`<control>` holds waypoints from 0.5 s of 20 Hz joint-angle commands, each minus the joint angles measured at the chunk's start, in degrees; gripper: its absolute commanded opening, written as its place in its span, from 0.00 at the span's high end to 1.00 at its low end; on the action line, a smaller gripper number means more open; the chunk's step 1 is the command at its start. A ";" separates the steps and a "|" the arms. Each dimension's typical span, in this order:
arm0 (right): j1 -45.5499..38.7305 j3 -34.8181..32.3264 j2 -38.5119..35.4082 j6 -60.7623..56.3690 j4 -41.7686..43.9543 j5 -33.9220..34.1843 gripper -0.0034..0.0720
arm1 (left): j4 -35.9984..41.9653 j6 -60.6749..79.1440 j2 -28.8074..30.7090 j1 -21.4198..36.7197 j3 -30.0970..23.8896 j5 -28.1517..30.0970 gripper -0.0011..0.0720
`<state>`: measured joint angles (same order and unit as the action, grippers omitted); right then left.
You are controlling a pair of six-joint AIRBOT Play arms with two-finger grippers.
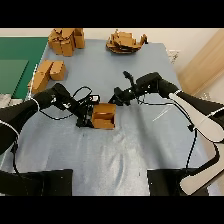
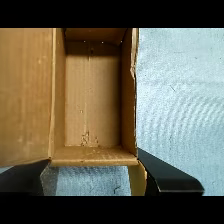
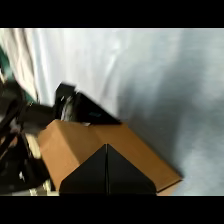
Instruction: Fold the box.
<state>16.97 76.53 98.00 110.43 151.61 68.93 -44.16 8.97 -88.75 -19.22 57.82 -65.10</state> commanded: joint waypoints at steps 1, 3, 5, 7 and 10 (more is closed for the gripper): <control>2.34 0.63 -0.61 12.24 1.27 8.92 0.95 | 0.00 -0.04 -0.04 0.02 0.00 -0.04 0.60; 2.84 -3.45 -2.54 18.08 1.16 8.09 0.95 | 0.00 -0.09 -0.04 0.02 0.00 -0.09 0.60; 3.72 -8.24 -5.05 24.20 0.07 2.80 0.95 | 0.00 -0.07 -0.04 0.02 0.00 -0.02 0.60; 5.42 -12.76 -7.89 35.54 -0.15 -6.36 0.95 | 0.00 -0.07 -0.04 0.02 0.02 0.02 0.60; 7.15 -14.40 -8.79 46.03 0.11 -14.97 0.86 | 0.00 -0.07 -0.04 0.02 0.02 0.02 0.60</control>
